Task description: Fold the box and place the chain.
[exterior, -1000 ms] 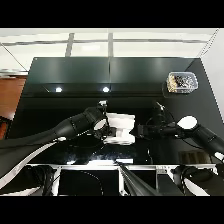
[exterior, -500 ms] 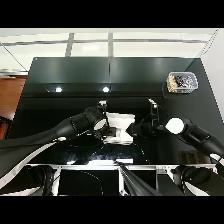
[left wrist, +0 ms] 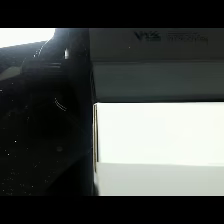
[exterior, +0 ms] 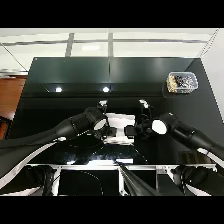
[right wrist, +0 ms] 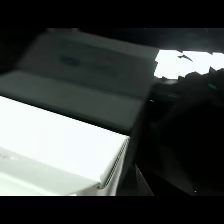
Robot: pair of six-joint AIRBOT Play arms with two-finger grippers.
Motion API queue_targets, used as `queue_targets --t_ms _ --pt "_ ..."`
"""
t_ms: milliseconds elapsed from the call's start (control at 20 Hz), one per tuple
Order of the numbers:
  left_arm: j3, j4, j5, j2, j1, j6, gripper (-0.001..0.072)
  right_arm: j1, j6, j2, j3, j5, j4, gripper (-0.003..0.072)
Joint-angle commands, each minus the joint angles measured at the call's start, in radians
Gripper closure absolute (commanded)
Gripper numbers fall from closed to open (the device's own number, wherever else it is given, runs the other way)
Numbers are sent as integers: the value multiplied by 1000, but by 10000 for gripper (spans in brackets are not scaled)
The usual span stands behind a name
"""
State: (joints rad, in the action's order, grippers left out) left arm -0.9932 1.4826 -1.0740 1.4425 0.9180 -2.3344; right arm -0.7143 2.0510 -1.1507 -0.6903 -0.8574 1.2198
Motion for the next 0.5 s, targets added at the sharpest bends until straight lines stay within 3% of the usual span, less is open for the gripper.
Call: queue_targets --t_ms 0,100,200,450 --pt "0 0 0 0 1 0 681 -48 113 -76 -87 -100 130 205" --pt "0 0 0 0 1 0 681 -72 186 -111 -137 -143 186 206" --pt "0 0 -1 0 1 0 681 -86 212 -119 -159 -166 194 366" --pt "0 0 0 0 1 0 681 -85 272 -125 -166 -219 186 366"
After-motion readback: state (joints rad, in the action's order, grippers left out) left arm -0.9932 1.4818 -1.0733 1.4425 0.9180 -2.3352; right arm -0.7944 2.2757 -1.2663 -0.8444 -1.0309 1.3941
